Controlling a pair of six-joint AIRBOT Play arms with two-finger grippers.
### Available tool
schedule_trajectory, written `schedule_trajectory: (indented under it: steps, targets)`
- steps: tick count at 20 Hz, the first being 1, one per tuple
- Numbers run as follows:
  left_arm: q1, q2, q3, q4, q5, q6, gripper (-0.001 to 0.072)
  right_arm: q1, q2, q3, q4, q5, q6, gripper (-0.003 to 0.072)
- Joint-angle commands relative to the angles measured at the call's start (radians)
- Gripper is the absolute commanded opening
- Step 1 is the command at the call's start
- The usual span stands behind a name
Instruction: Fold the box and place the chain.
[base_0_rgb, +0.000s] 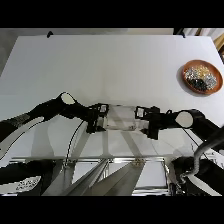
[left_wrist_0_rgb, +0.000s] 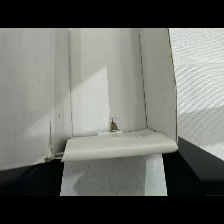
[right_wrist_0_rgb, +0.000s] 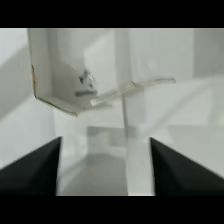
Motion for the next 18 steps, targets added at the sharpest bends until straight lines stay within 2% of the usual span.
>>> schedule_trajectory:
  steps: [1, 2, 4, 6, 10, 13, 15, 18]
  targets:
    - [0.001, 0.001, -0.001, 0.0, 0.0, 0.0, 0.0212, 0.0, 0.14, 0.001, 0.004, 0.003, 0.175, 0.0229]
    - [0.001, 0.001, 0.0, 0.0, 0.0, 0.0, 0.0212, 0.0, 0.163, 0.001, 0.113, -0.013, 0.163, 0.0022]
    - [0.001, 0.001, 0.0, 0.0, 0.0, 0.0, 0.0212, 0.003, 0.162, 0.001, 0.298, -0.06, 0.046, 0.0015]
    - [0.001, 0.001, 0.0, 0.0, 0.0, 0.0, 0.0212, 0.039, 0.109, 0.001, 0.357, -0.17, 0.01, 0.0015]
    - [0.001, 0.001, 0.0, 0.0, 0.0, 0.0, 0.0212, 0.155, -0.089, 0.001, 0.454, -0.431, 0.021, 0.0012]
    - [0.001, 0.001, 0.0, 0.0, 0.0, 0.0, 0.0212, 0.176, -0.203, 0.001, 0.514, -0.608, 0.063, 0.0015]
    - [0.001, 0.001, 0.0, 0.0, 0.0, 0.0, 0.0212, 0.176, -0.222, 0.001, 0.514, -0.653, 0.087, 0.0015]
    - [0.001, 0.001, 0.0, 0.0, 0.0, 0.0, 0.0212, 0.176, -0.222, 0.001, 0.512, -0.632, 0.087, 0.0015]
